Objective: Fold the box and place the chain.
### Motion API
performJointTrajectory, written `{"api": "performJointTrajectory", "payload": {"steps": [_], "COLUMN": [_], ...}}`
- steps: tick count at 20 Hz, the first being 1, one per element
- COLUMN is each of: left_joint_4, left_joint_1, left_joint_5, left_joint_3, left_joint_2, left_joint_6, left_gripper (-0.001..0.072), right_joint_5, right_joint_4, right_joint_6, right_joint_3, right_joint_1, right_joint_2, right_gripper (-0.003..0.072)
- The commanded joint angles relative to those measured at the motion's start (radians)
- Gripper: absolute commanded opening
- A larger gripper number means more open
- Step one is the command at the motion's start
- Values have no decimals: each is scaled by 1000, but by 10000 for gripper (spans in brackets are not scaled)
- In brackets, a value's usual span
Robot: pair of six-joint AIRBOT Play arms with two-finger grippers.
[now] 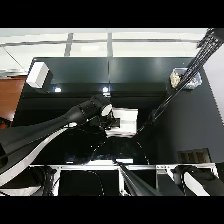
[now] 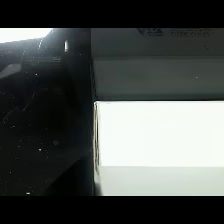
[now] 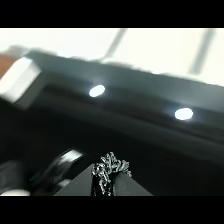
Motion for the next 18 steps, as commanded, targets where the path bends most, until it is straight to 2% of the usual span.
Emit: {"api": "performJointTrajectory", "payload": {"steps": [1,11,14,18], "left_joint_4": [0,0,0,0], "left_joint_1": [0,0,0,0], "left_joint_5": [0,0,0,0], "left_joint_3": [0,0,0,0], "left_joint_2": [0,0,0,0], "left_joint_6": [0,0,0,0], "left_gripper": [26,26,26,26], "right_joint_5": [89,109,110,45], "right_joint_4": [58,74,72,71], "right_joint_6": [-1,30,83,69], "right_joint_3": [-1,-7,-64,-171], "right_joint_1": [69,209,232,245], "right_joint_2": [16,15,15,15], "right_gripper": [19,19,19,19]}}
